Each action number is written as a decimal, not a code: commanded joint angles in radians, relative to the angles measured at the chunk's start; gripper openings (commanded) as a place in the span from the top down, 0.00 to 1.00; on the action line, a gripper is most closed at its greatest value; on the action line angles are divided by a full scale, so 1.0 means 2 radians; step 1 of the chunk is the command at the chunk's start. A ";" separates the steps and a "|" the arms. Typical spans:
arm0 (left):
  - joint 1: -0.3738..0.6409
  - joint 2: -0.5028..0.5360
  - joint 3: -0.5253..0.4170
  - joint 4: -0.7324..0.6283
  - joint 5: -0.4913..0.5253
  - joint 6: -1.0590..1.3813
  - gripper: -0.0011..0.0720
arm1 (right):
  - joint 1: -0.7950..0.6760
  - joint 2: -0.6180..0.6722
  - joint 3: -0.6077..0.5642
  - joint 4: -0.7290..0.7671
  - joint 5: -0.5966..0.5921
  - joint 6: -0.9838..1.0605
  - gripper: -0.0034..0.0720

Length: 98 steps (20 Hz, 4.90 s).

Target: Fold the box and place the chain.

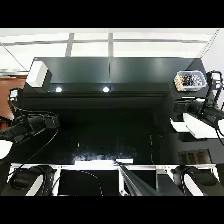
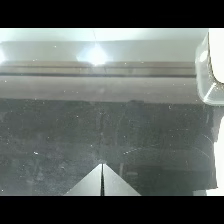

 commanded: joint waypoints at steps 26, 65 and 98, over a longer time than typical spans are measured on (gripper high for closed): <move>0.000 -0.002 0.000 0.015 0.154 0.000 0.95 | 0.000 -0.001 0.000 0.044 -0.169 0.000 0.95; -0.006 -0.031 0.000 0.028 0.111 0.000 0.01 | -0.437 -0.482 0.370 -0.093 0.315 -0.231 0.32; -0.153 -0.132 0.003 -0.068 0.157 0.001 0.01 | -0.024 -0.074 -0.110 0.437 0.063 -0.351 0.95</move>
